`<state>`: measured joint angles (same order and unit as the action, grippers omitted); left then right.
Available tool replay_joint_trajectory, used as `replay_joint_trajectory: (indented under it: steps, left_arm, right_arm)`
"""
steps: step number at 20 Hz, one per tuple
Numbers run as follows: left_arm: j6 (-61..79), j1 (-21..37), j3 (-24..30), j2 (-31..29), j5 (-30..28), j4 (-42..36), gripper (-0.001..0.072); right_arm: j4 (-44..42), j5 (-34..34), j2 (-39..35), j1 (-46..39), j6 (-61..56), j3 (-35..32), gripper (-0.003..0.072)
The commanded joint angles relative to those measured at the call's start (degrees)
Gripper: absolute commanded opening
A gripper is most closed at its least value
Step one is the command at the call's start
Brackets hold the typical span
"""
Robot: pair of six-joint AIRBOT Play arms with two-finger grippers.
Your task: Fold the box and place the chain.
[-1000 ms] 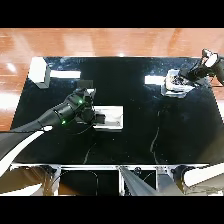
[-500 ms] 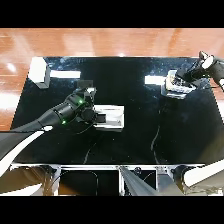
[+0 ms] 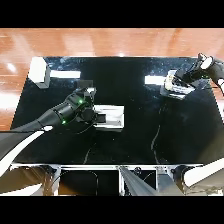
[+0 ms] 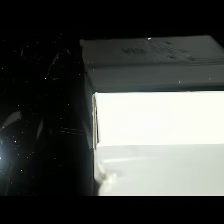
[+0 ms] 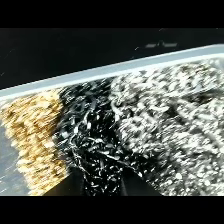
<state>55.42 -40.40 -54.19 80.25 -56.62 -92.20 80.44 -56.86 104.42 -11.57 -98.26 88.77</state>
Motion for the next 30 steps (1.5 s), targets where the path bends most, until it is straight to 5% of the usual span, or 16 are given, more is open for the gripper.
replay_joint_trajectory:
  steps: [1,7,22,30]
  left_arm:
    - [0.02,0.04,-0.04,-0.02,-0.31,0.04,0.0018]
    - [0.00,0.04,-0.04,-0.02,-0.09,0.07,0.0018]
    - [-0.37,-0.07,-0.04,-0.02,0.94,0.02,0.0018]
    - [-0.37,-0.07,-0.04,-0.02,0.94,0.20,0.0018]
  right_arm:
    - [0.15,-3.32,-0.98,0.02,1.42,3.02,0.0035]
    - [0.15,-8.96,-5.68,0.02,3.39,9.46,0.0034]
    - [-3.93,-16.72,-34.16,0.76,13.22,9.57,0.0035]
    - [-6.54,-24.04,-46.23,16.26,14.86,-0.96,0.0035]
